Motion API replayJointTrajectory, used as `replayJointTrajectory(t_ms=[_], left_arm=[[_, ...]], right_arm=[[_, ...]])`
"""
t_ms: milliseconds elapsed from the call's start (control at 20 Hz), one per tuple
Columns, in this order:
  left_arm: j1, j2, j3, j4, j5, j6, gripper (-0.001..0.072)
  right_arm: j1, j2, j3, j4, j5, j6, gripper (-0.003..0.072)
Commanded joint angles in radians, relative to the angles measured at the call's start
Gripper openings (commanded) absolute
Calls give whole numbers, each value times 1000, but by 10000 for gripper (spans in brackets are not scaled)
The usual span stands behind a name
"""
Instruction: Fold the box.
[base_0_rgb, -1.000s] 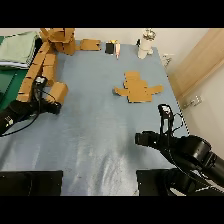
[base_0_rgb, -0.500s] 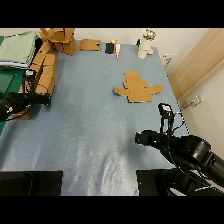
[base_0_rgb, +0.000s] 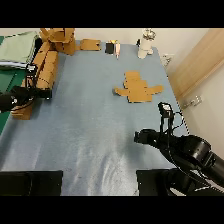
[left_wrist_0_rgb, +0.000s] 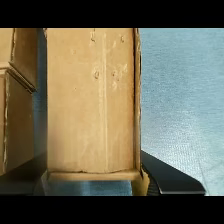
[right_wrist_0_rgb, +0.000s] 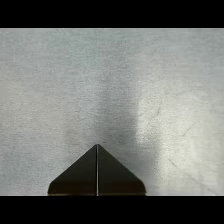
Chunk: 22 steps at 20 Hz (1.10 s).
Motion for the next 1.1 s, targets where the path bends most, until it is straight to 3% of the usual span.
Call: replayJointTrajectory(t_ms=[0, 200, 650, 750, 950, 1050], left_arm=[[0, -13, 11, 0, -25, 0, 248], [1, 6, 11, 23, -95, 0, 248], [4, 7, 15, 29, -129, -43, 248], [20, 7, 37, 131, -182, -139, 248], [51, 7, 104, 491, -354, -457, 248], [48, 6, 115, 532, -396, -482, 248]], right_arm=[[0, 0, 1, 0, 16, 0, 4], [0, 0, 1, 0, 16, 0, 4], [0, 0, 1, 0, 16, 0, 4], [0, 0, 1, 0, 16, 0, 4], [0, 0, 1, 0, 17, 0, 4], [0, 0, 1, -4, 18, 0, 4]])
